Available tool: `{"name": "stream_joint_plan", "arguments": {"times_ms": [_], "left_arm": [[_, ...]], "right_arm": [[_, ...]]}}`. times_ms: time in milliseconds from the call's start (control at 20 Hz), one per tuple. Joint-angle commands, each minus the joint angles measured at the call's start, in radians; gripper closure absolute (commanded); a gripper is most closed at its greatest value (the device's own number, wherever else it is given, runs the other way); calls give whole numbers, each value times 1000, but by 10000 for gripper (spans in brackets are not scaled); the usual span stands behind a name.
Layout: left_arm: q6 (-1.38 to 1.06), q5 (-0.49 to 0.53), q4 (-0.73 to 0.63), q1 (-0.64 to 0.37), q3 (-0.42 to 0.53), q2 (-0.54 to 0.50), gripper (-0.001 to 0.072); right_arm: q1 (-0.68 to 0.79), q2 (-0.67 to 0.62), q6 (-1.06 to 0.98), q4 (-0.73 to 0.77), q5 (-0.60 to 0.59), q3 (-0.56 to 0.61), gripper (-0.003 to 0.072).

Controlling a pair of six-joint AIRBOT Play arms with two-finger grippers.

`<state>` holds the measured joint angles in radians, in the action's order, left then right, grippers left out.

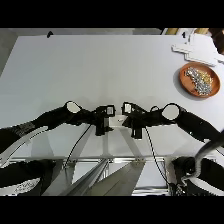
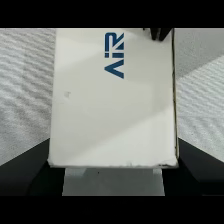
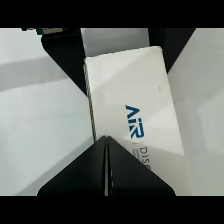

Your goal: Fold the box and place the chain.

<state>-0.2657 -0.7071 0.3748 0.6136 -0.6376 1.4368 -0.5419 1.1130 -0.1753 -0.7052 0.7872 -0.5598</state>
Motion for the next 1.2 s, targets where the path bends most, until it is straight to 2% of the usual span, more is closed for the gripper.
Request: {"name": "stream_joint_plan", "arguments": {"times_ms": [0,350,500,650,750,850,950,1150], "left_arm": [[1,0,-1,-1,0,0,457],[1,0,-1,-1,0,0,457],[1,0,-1,-1,0,0,457],[1,0,-1,-1,0,0,457],[1,0,-1,-1,0,0,457],[1,-1,-1,-1,0,0,457],[1,-1,-1,-1,0,0,457],[1,0,-1,-1,0,0,457]], "right_arm": [[0,10,0,-5,-2,6,666],[0,6,-1,5,9,6,666],[10,-70,-10,11,10,5,666],[105,-173,-61,1,29,5,665],[190,-216,-66,-24,93,5,665],[238,-215,-108,-90,146,6,665],[245,-205,-142,-153,135,18,665],[245,-175,-142,-163,117,63,665]]}}
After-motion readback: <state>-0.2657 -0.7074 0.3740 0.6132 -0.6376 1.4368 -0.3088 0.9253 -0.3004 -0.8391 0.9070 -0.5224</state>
